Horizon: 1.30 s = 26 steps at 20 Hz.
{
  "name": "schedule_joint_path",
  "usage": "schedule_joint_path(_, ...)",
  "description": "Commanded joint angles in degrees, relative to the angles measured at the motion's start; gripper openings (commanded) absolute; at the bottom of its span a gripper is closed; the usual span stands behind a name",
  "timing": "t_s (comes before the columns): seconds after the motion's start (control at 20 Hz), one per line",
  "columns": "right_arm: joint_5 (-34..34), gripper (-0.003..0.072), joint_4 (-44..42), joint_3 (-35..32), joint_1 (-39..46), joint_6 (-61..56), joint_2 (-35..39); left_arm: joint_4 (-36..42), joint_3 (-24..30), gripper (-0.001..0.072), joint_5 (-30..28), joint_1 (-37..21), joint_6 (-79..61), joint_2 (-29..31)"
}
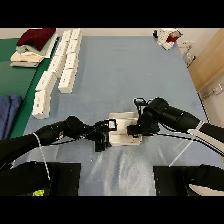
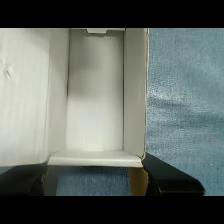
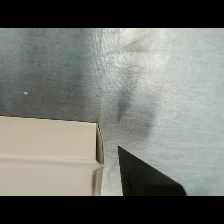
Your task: Fold the box.
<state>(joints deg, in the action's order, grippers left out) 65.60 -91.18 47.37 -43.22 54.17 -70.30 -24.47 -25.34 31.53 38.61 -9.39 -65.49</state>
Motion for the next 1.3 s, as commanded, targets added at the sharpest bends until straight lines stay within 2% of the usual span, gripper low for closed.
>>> schedule_joint_path(0.0, -0.5, 0.0404, 0.3, 0.3, -0.1, -1.7, -0.5, 0.0, 0.0, 0.047, 0.0, 0.0, 0.0, 0.0)
schedule_joint_path(0.25, -0.7, 0.0368, 0.3, 0.3, -0.1, -2.2, -0.5, 0.0, 0.0, 0.047, 0.0, 0.0, 0.0, 0.0)
schedule_joint_path(0.4, -0.7, 0.018, 0.3, 0.3, -0.1, -2.2, -0.5, 0.0, 0.0, 0.047, 0.0, 0.0, 0.0, 0.0)
schedule_joint_path(0.6, -0.6, 0.0015, 0.3, 0.3, -0.5, -2.1, -0.5, 0.0, 0.0, 0.047, 0.0, 0.0, 0.0, 0.0)
schedule_joint_path(0.9, -0.4, 0.0002, 0.8, 0.3, -2.7, -2.2, -1.4, 0.0, 0.0, 0.047, 0.0, 0.0, 0.0, 0.0)
schedule_joint_path(0.95, -0.3, 0.0056, 0.8, 0.3, -2.8, -2.2, -1.3, 0.0, 0.0, 0.047, 0.0, 0.0, 0.0, 0.0)
schedule_joint_path(1.0, -0.2, 0.0236, 0.9, 0.3, -2.7, -2.2, -1.2, 0.0, 0.0, 0.047, 0.0, 0.0, 0.0, 0.0)
schedule_joint_path(1.05, 0.0, 0.0318, 0.9, 0.3, -2.7, -2.2, -1.0, 0.0, 0.0, 0.047, 0.0, 0.0, 0.0, 0.0)
schedule_joint_path(1.1, 0.2, 0.0319, 1.0, 0.3, -2.7, -2.2, -0.7, 0.0, 0.0, 0.047, 0.0, 0.0, 0.0, 0.0)
schedule_joint_path(1.2, 0.9, 0.0446, 1.2, 0.3, -2.7, -2.2, 0.1, 0.0, 0.0, 0.047, 0.0, 0.0, 0.0, 0.0)
schedule_joint_path(1.25, 1.6, 0.0452, 1.6, 0.6, -2.7, -2.2, 0.5, 0.0, 0.0, 0.047, 0.0, 0.0, 0.0, 0.0)
